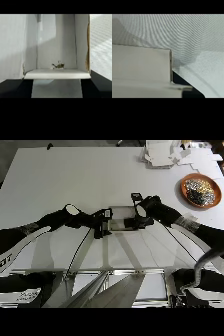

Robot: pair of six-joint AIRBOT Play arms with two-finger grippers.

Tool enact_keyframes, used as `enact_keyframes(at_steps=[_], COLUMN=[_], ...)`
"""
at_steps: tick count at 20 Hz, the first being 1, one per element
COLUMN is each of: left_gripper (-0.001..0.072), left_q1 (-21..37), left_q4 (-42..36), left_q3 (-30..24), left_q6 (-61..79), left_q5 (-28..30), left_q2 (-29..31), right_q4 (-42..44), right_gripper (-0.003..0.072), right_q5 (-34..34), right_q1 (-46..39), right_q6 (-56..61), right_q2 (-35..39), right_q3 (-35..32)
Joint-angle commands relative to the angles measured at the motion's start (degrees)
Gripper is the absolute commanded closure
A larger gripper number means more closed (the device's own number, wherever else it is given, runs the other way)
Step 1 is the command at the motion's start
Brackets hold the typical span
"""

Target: Fold the box and place the chain.

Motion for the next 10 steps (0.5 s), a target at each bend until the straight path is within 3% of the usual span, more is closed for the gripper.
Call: enact_keyframes(at_steps=[1, 5, 6, 7, 8, 10], left_gripper=[0.0437, 0.0437, 0.0437, 0.0437, 0.0437, 0.0437], left_q1=[0.0, 0.0, 0.0, 0.0, 0.0, 0.0], left_q4=[0.0, 0.0, 0.0, 0.0, 0.0, 0.0], left_q3=[0.0, 0.0, 0.0, 0.0, 0.0, 0.0], left_q6=[0.0, 0.0, 0.0, 0.0, 0.0, 0.0], left_q5=[0.0, 0.0, 0.0, 0.0, 0.0, 0.1], left_q2=[0.0, 0.0, 0.0, 0.0, 0.0, 0.0], right_q4=[0.0, 0.1, 0.1, 0.0, -0.4, -0.5], right_gripper=[0.0659, 0.0667, 0.0526, 0.0286, 0.0205, 0.0205], right_q5=[0.0, -0.2, -0.3, -0.1, 0.1, 1.7], right_q1=[0.0, 0.0, 0.0, 0.2, 0.3, 0.2], right_q6=[0.9, 0.7, -0.2, -3.6, -8.0, -12.3], right_q2=[-0.3, -0.2, -0.1, 0.3, 1.3, 4.3], right_q3=[0.0, 0.1, 0.1, 0.1, 0.1, 0.1])
